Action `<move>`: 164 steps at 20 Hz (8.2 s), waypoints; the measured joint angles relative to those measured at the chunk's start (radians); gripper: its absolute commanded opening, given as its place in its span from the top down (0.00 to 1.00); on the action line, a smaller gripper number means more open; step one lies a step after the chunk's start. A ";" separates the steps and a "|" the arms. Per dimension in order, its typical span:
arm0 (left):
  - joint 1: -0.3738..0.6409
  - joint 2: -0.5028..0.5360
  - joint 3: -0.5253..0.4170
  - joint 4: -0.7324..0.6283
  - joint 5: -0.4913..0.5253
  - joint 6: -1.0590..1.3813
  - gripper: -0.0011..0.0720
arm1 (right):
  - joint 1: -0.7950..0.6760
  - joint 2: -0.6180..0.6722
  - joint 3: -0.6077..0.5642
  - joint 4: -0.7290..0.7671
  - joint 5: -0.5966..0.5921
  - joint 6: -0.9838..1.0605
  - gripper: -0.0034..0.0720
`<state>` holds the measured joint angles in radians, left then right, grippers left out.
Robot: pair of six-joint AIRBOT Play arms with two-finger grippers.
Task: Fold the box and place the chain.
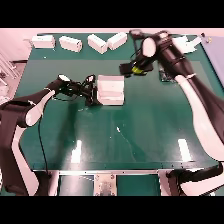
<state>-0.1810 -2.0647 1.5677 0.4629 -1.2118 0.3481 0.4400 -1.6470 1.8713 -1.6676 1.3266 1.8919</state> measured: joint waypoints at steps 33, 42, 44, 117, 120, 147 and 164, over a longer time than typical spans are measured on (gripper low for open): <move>0.000 0.000 0.000 0.000 0.000 0.000 0.47 | -0.605 -0.262 -0.087 0.113 -0.501 -0.370 0.47; 0.000 0.000 0.000 0.000 0.000 0.000 0.47 | -0.605 -0.323 -0.067 0.124 -0.511 -0.405 0.60; 0.000 0.000 0.000 0.000 0.000 0.000 0.47 | -0.605 -0.330 -0.065 0.127 -0.513 -0.408 0.75; 0.000 0.000 0.000 0.000 0.000 0.000 0.47 | 0.235 0.075 -0.325 0.072 -0.352 -0.399 0.94; 0.000 0.000 0.000 0.000 -0.001 0.000 0.47 | 0.226 0.019 -0.331 0.077 -0.368 -0.393 0.94; 0.000 0.000 0.000 0.000 0.000 0.000 0.47 | -0.418 0.173 -0.820 -0.017 -0.860 0.198 0.21; 0.000 0.000 0.000 0.000 0.000 0.000 0.47 | -0.470 -0.111 -0.678 0.017 -1.234 0.406 0.66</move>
<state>-0.1810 -2.0647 1.5677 0.4629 -1.2121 0.3481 -0.0296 -1.7584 1.1931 -1.6505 0.0921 2.2982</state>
